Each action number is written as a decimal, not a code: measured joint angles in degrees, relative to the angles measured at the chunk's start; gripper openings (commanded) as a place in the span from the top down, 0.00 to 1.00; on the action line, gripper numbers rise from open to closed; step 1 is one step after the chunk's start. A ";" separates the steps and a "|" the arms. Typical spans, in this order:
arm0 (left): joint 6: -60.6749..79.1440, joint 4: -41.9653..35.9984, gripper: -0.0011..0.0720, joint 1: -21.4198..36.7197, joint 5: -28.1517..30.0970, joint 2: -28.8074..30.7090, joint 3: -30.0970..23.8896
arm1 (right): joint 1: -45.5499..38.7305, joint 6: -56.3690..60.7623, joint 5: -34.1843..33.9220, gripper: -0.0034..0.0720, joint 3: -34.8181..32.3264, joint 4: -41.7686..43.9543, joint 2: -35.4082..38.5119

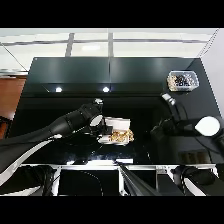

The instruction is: Fold the box and place the chain.

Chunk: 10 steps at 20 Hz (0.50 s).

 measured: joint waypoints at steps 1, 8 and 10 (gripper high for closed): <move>0.00 0.00 0.94 0.00 -0.02 0.00 0.00 | 1.09 -3.89 -3.56 0.04 -2.62 0.13 0.28; 0.00 0.04 0.94 0.00 0.00 0.00 0.00 | 8.02 -37.35 -13.92 0.04 -8.76 7.08 -5.66; 0.02 0.04 0.94 0.00 -0.02 0.00 0.00 | 8.61 -47.32 -14.71 0.04 -9.09 12.35 -7.74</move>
